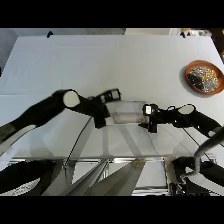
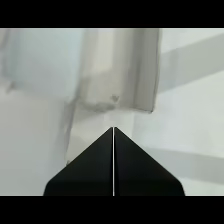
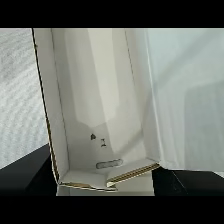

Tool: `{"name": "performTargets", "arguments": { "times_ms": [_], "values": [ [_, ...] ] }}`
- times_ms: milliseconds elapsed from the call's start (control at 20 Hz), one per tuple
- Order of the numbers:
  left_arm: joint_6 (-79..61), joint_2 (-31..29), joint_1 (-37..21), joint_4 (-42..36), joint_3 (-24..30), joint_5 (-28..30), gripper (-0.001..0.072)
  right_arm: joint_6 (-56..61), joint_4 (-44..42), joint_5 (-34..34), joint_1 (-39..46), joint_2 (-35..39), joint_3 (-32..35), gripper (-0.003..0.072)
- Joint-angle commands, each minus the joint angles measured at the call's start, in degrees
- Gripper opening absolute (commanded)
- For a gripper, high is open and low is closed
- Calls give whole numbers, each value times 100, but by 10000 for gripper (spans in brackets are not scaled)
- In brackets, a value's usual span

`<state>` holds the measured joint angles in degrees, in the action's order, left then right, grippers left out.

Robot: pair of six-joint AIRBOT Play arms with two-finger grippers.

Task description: Fold the box and place the chain.

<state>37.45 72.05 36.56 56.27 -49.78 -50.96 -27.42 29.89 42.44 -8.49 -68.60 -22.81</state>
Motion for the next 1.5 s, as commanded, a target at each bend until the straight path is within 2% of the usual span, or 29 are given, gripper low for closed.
{"name": "performTargets", "arguments": {
  "times_ms": [0, 150, 250, 350, 500, 600, 900, 1100, 1350, 1450],
  "values": [
    [2855, -538, -557, 898, 52, -380, 2, -7, 4, 7, 4, 2, -4, 356],
    [4376, -649, -1043, 841, 389, -389, 3, -7, 4, 7, 4, 2, -4, 356],
    [4701, -564, -1220, 612, 791, -70, 3, -7, 4, 7, 4, 2, -4, 356],
    [4765, -317, -1233, 22, 1097, 352, 3, -7, 4, 7, 4, 2, -4, 356],
    [4253, 236, -1115, -1016, 1117, 544, 2, -7, 4, 7, 4, 2, -4, 356],
    [4096, 501, -955, -1429, 1117, 664, 2, -7, 4, 7, 4, 2, -4, 356],
    [4037, 785, -680, -1585, 1117, 658, 2, -7, 4, 7, 4, 2, -4, 356],
    [3707, 776, -487, -1943, 1043, 612, 3, -7, 4, 7, 4, 2, -4, 356],
    [3698, 662, -326, -1954, 778, 575, 13, -7, 4, 7, 4, 2, -4, 356],
    [3687, 514, -326, -1954, 726, 579, 44, -7, 4, 4, 4, 2, -4, 356]
  ]
}}
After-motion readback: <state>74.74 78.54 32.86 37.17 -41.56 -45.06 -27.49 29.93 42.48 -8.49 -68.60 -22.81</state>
